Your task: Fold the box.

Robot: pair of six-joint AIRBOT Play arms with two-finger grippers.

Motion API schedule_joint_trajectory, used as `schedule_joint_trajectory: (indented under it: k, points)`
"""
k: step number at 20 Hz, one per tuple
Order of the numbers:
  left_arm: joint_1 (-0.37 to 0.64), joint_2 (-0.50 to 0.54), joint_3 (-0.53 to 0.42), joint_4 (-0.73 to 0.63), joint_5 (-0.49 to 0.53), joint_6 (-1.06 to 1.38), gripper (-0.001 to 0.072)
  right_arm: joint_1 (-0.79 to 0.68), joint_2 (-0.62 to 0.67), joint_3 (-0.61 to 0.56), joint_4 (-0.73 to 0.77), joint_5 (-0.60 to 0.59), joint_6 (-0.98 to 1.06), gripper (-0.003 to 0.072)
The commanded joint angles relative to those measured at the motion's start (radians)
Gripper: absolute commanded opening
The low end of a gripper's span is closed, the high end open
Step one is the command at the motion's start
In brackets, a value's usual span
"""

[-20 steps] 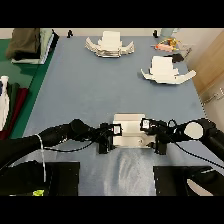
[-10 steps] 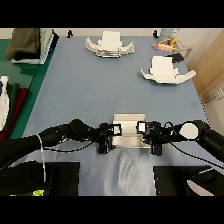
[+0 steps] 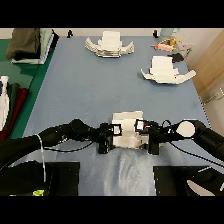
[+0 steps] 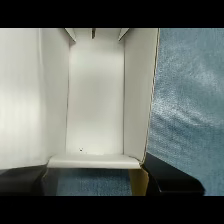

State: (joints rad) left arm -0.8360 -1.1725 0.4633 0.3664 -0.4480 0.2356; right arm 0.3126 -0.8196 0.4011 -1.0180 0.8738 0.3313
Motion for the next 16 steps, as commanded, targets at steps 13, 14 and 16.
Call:
schedule_joint_trajectory:
  k: [13, 14, 16]
  points:
    - [0.001, 0.0, 0.001, 0.0, 0.0, 0.0, 0.0427, -0.048, 0.181, 0.204, -0.787, 0.395, 1.481, -0.0001]
    - [0.001, 0.0, 0.001, 0.0, 0.0, -0.001, 0.0427, -0.081, 0.174, 0.201, -0.82, 0.419, 1.551, -0.0001]
    - [0.001, 0.0, 0.001, 0.0, 0.0, -0.001, 0.0427, -0.167, 0.127, 0.179, -0.751, 0.426, 1.582, -0.0001]
